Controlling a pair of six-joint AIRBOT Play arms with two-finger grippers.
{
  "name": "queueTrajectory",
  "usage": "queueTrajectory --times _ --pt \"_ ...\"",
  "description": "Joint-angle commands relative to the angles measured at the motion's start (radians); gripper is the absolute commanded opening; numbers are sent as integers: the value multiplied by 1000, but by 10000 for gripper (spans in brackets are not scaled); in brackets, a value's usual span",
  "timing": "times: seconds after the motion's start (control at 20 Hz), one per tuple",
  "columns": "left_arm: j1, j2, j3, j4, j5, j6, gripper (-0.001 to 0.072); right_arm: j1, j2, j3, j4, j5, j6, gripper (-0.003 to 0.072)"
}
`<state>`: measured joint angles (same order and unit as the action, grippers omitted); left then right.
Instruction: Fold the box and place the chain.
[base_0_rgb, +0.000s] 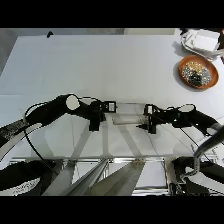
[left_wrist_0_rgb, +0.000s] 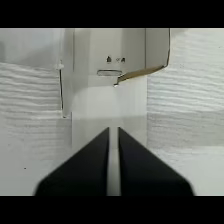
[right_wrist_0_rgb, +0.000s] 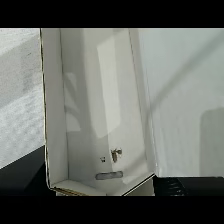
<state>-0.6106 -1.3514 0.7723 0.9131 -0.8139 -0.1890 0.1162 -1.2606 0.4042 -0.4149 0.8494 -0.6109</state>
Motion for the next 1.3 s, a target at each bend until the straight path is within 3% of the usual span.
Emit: queueTrajectory --times 0.0,0.1,0.15,0.55,0.65,0.7,0.95,1.05,1.25 --pt "3 0 -3 4 37 41 208 0 1 0 0 0 0 417" --pt "-2 0 -3 3 96 63 331 0 1 0 0 0 0 417" --pt "-3 0 -3 0 123 63 352 0 1 0 0 0 0 417" --pt "-30 -13 -3 -40 143 150 346 0 1 0 0 0 0 417" --pt "-52 -22 -2 -74 116 238 303 0 1 0 0 0 0 417" --pt "-61 -27 -3 -86 109 277 245 0 1 0 0 0 0 417" --pt "-73 -32 -3 -126 121 301 230 0 1 0 0 0 0 417" --pt "-74 -32 -3 -158 122 302 126 0 1 0 0 0 0 417" --pt "-85 -32 -3 -165 172 301 130 0 1 0 0 0 0 417"
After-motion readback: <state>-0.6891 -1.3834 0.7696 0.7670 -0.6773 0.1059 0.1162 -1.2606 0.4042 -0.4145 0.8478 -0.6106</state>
